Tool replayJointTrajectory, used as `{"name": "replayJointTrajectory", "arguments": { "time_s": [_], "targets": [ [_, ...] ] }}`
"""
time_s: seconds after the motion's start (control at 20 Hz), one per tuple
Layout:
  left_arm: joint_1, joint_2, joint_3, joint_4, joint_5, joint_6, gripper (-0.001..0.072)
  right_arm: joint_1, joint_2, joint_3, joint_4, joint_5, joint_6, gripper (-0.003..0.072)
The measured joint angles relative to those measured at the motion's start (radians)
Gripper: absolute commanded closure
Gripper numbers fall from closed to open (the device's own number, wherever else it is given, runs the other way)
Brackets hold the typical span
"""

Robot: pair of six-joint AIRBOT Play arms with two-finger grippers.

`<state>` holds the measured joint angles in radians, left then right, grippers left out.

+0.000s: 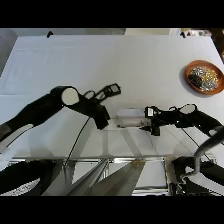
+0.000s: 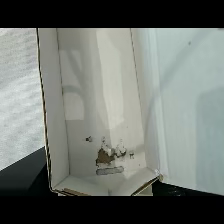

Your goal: Fold the box and place the chain.

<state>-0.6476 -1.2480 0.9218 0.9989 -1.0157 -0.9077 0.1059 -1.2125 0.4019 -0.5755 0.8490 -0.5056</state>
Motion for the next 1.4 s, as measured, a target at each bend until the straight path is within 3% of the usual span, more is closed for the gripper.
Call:
{"name": "replayJointTrajectory", "arguments": {
  "time_s": [0.2,0.45,0.85,1.4],
  "targets": [
    [0.124,0.068,-0.051,0.075,-0.047,-0.312,0.0706,0.0,0.0,0.0,0.0,0.0,0.0,0.0387],
    [0.212,0.036,-0.183,-0.048,-0.016,-0.43,0.0706,0.0,0.0,0.0,0.0,0.0,0.0,0.0387],
    [0.173,-0.127,-0.23,-0.258,0.071,-0.386,0.0706,0.0,0.0,0.0,0.0,0.0,0.0,0.0387],
    [0.126,-0.152,-0.233,-0.339,0.146,-0.342,0.0701,0.0,0.0,0.0,0.0,0.0,0.0,0.0387]
  ]
}}
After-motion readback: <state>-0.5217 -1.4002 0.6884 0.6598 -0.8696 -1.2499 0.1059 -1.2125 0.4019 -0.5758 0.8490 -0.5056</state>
